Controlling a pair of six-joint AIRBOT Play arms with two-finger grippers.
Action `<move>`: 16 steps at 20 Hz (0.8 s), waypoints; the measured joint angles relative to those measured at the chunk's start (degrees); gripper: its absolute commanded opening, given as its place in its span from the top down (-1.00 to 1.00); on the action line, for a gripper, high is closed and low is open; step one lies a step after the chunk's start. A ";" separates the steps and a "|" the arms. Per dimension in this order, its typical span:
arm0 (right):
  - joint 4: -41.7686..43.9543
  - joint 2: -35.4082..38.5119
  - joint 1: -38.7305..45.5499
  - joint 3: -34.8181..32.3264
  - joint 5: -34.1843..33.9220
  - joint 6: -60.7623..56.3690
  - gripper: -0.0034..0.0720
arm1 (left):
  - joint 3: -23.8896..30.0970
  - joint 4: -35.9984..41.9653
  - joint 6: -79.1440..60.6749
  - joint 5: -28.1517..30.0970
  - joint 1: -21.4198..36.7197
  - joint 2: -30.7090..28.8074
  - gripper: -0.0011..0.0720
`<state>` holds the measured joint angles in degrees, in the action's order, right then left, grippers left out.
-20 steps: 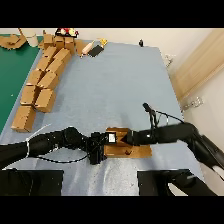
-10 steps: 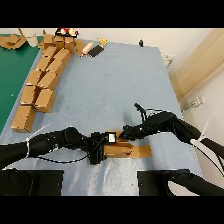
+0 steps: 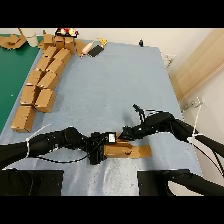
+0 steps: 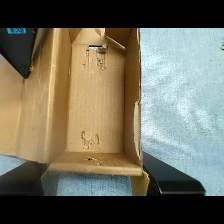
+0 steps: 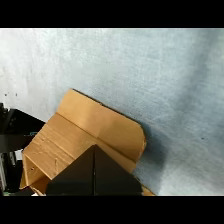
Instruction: Fold the box.
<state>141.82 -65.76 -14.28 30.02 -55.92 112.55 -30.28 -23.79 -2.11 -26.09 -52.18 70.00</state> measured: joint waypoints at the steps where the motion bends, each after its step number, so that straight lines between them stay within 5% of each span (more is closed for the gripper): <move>1: -0.04 0.46 0.00 0.09 0.22 0.42 0.90 | 0.00 0.00 0.00 0.00 0.00 0.00 -0.08; 8: -7.19 13.25 0.28 2.32 1.09 1.44 0.90 | 0.00 0.00 0.00 0.02 0.00 0.00 -0.08; 12: -19.15 24.98 -0.72 2.54 -8.13 1.09 0.89 | 0.00 0.00 0.00 0.02 0.00 0.00 -0.08; 14: -25.55 29.20 -2.05 1.64 -14.36 1.03 -0.04 | 0.00 0.02 0.00 0.02 0.00 0.00 -0.08; 16: -29.38 32.04 -4.24 -0.61 -19.12 2.80 -0.19 | 0.00 0.02 0.00 0.02 0.00 0.00 -0.08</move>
<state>112.44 -33.71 -18.52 29.41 -75.05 115.35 -30.28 -23.77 -2.11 -26.06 -52.18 70.00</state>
